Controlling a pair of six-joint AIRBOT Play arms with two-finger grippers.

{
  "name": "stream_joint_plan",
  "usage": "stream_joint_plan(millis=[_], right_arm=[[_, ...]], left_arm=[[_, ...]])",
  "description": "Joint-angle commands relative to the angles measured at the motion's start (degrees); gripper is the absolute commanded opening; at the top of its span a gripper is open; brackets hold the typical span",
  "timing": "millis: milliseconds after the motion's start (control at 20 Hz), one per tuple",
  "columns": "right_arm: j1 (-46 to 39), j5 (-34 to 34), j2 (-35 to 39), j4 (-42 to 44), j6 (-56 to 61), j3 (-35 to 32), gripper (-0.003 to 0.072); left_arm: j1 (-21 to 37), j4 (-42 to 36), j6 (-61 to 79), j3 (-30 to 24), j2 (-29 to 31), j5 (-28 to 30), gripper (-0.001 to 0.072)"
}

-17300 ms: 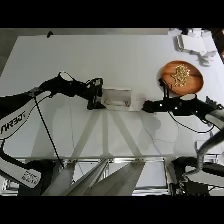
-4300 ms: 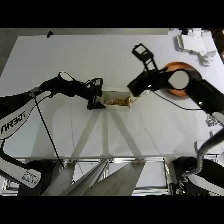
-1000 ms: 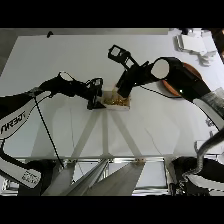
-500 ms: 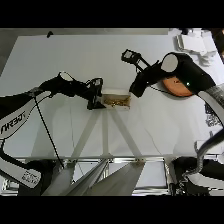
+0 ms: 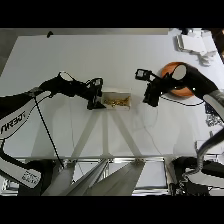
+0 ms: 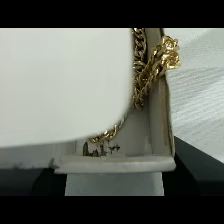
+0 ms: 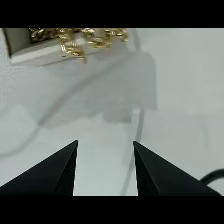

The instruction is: Fold the box and place the chain.

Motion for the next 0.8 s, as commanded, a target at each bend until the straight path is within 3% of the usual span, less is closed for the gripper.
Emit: stream_joint_plan(millis=[0,250,550,650,750], right_arm=[[-0.55,-5.05,-0.31,13.94,-14.82,-5.40,0.0396],[-0.46,-8.90,-1.62,24.74,-23.76,-5.51,0.0433],[1.88,-10.25,-5.33,28.46,-36.24,-5.51,0.0384],[2.12,-10.51,-6.23,28.22,-36.15,-5.51,0.0013],[2.12,-10.62,-6.10,26.08,-34.95,-5.51,0.0010]], left_arm=[[0.02,0.00,0.02,-0.02,0.00,0.02,0.0275],[0.02,0.00,0.02,-0.02,0.00,0.02,0.0275],[0.02,0.00,0.02,0.00,0.00,0.02,0.0275],[0.02,-0.02,0.02,0.00,0.00,0.00,0.0275],[0.02,0.00,0.02,-0.02,0.00,0.02,0.0275]])
